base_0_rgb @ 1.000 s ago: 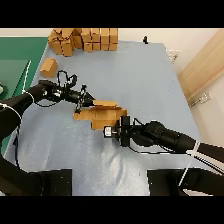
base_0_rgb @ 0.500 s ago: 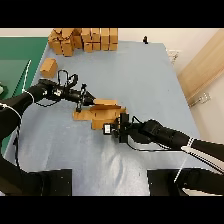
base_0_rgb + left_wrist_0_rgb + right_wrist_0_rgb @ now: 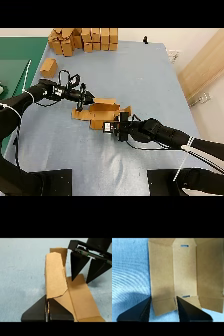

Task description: Fold the box.

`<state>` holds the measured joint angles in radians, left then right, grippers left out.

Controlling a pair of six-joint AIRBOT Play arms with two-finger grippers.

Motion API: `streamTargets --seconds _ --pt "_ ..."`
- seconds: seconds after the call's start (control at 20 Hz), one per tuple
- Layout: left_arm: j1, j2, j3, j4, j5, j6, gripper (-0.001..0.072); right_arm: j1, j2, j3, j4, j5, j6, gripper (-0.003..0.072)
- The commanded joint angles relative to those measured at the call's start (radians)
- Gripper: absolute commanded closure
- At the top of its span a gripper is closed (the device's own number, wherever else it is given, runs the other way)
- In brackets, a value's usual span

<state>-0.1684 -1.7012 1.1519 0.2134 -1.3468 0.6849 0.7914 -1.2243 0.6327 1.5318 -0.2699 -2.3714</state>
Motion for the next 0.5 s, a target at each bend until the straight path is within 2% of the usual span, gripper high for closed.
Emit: streamTargets --seconds 0.0,0.3,0.45 --pt "0.000 -0.001 0.000 0.007 0.013 0.002 0.0693 0.000 -0.003 0.001 0.018 0.000 0.000 0.0184" --pt "0.000 -0.002 -0.001 0.039 0.013 0.002 0.0693 0.002 -0.007 0.001 0.021 0.006 0.000 0.0184" --pt "0.000 -0.001 -0.001 0.039 0.000 -0.006 0.0693 -0.007 -0.009 0.003 0.020 0.094 0.034 0.0184"
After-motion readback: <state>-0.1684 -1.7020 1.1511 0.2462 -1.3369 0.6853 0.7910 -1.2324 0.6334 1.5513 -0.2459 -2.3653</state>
